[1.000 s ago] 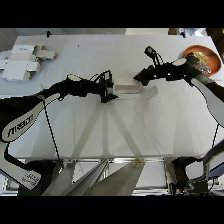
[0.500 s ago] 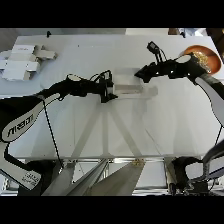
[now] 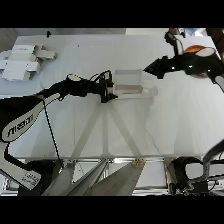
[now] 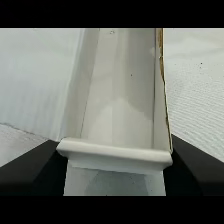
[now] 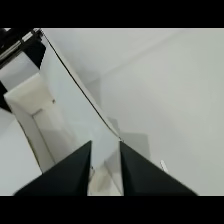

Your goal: Fold the box and place the chain.

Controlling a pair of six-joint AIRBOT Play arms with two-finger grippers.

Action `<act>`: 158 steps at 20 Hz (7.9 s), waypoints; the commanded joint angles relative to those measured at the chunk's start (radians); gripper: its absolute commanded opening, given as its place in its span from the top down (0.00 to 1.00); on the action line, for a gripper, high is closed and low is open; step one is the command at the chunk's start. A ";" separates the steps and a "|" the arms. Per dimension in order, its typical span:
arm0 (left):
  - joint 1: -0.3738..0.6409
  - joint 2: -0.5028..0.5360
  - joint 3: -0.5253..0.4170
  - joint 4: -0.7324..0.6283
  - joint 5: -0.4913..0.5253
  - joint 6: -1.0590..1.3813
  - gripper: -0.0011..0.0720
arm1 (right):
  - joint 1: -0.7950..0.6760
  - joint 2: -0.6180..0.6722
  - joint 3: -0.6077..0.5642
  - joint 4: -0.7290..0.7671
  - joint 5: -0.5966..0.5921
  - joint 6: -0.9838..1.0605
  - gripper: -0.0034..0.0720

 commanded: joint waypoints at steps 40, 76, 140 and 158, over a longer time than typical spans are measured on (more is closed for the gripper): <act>0.000 -0.001 0.000 0.000 0.000 0.000 0.47 | 0.196 -0.154 0.000 -0.203 -0.033 -0.197 0.45; 0.000 -0.001 0.000 0.000 0.000 0.000 0.47 | -0.199 0.090 -0.003 -0.275 -0.042 0.321 0.94; 0.000 -0.001 0.000 0.000 0.000 0.000 0.47 | 0.125 -0.111 -0.108 -0.053 -0.094 0.472 0.34; 0.000 -0.001 0.000 0.000 0.000 0.000 0.47 | 0.261 -0.038 -0.095 -0.472 -0.201 0.891 0.34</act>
